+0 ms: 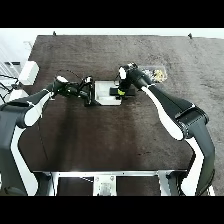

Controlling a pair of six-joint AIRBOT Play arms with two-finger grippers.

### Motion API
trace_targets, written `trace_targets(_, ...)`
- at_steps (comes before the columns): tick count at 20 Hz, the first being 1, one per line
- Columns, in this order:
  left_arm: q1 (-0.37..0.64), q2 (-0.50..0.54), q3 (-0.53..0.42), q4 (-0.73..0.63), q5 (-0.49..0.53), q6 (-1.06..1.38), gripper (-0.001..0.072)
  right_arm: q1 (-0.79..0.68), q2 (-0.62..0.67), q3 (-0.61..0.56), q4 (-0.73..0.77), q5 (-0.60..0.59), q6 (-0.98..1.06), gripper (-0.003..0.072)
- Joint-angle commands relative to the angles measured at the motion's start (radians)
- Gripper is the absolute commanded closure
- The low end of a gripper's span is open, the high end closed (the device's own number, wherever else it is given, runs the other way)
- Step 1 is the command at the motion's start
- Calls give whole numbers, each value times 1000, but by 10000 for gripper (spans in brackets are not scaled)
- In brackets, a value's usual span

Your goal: Fold the box and place the chain.

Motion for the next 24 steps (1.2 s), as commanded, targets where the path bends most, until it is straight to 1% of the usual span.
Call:
trace_targets(1, 0, 0, 0, 0, 0, 0, 229, 6, -12, 1, -1, -5, 16, 519)
trace_targets(2, 0, 0, 0, 0, 0, 0, 229, 10, -15, 1, -1, -10, 15, 544)
trace_targets(5, 0, 0, 0, 0, 0, 0, 229, 10, -18, 1, -2, -12, 15, 566)
trace_targets(7, 0, 0, 0, 0, 0, 0, 229, 10, -18, 1, -8, -13, 15, 639)
trace_targets(10, 0, 0, 0, 0, 0, 0, 228, 10, -18, 1, -23, -15, 15, 634)
trace_targets(11, 0, 0, 0, 0, 0, 0, 229, 10, -18, 1, -23, -16, 15, 604)
trace_targets(12, 0, 0, 0, 0, 0, 0, 229, 9, -18, 1, -24, -15, 15, 519)
trace_targets(13, 0, 0, 0, 0, 0, 0, 229, 7, -17, 2, -24, -16, 15, 392)
trace_targets(15, 0, 0, 0, 0, 0, 0, 229, 3, -13, 2, -24, -15, 15, 389)
trace_targets(16, 0, 0, 0, 0, 0, 0, 229, 3, -9, 2, -24, -15, 15, 368)
trace_targets(17, 0, 0, 0, 0, 0, 0, 229, 3, -3, 3, -24, -15, 10, 249)
trace_targets(18, 0, 0, 0, 0, 0, 0, 229, 3, 2, 3, -24, -15, 2, 178)
trace_targets(24, 0, 0, 0, 0, 0, 0, 229, 3, 61, 7, -27, 1, -70, 178)
